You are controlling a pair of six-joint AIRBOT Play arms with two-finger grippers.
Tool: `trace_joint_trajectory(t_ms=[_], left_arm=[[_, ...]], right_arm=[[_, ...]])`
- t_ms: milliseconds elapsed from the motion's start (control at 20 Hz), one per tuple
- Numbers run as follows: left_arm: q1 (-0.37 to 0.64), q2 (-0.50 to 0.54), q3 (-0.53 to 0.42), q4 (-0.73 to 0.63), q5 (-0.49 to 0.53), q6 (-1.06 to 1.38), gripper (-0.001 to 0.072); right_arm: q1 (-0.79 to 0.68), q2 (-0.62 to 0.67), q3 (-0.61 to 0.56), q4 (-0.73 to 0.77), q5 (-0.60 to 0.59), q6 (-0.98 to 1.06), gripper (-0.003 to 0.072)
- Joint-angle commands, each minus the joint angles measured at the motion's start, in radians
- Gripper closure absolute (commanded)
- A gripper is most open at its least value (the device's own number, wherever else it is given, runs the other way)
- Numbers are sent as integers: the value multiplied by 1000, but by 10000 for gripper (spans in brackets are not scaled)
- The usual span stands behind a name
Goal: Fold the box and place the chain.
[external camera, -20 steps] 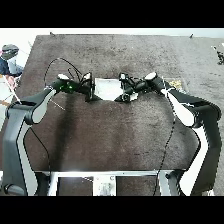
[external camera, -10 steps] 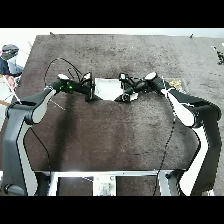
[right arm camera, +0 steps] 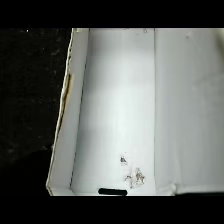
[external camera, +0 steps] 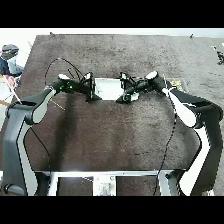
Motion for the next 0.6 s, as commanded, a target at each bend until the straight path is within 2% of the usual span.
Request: trace_joint_trajectory(t_ms=[0,350,550], left_arm=[[1,0,0,4,-5,-2,533],[1,0,0,4,-6,-2,533],[1,0,0,4,-6,-2,533]], right_arm=[[-18,24,0,-78,22,67,-34],[-79,103,0,-85,34,75,-33],[-86,164,0,-78,83,119,-2]])
